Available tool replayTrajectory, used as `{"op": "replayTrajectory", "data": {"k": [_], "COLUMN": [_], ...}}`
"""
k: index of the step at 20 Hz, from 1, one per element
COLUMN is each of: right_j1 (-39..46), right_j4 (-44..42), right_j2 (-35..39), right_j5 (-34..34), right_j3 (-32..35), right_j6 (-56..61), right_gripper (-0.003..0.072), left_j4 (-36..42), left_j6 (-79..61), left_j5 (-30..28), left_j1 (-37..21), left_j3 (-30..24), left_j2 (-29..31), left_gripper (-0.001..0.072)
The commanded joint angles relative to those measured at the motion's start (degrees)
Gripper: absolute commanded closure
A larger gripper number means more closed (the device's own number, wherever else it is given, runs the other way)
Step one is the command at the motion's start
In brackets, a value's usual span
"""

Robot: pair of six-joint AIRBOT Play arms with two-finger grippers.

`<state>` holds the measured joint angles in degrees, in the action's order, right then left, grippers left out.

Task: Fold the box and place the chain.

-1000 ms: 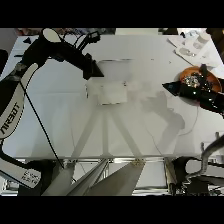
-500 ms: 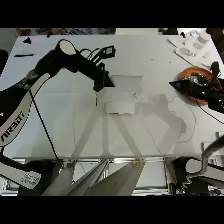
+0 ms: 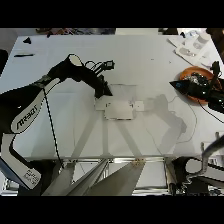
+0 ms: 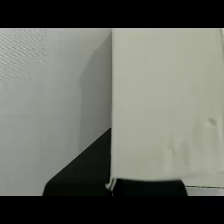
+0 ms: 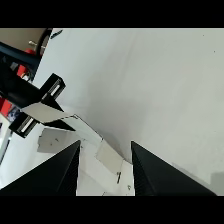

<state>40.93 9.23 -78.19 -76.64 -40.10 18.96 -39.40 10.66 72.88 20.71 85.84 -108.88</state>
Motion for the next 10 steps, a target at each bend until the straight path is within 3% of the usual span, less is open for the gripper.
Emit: {"op": "replayTrajectory", "data": {"k": [1,10], "right_j1": [0.0,0.0], "right_j4": [0.0,0.0], "right_j2": [0.0,0.0], "right_j5": [-0.2,-0.3], "right_j3": [0.0,0.0], "right_j6": [0.0,0.0], "right_gripper": [0.0329,0.0330], "left_j4": [2.8,0.8], "left_j6": [-0.8,-6.6], "left_j5": [-1.9,-6.0], "left_j1": [0.0,0.9], "left_j3": [-0.1,-0.1], "left_j2": [-0.6,-0.7], "left_gripper": [0.0710,0.0710]}}
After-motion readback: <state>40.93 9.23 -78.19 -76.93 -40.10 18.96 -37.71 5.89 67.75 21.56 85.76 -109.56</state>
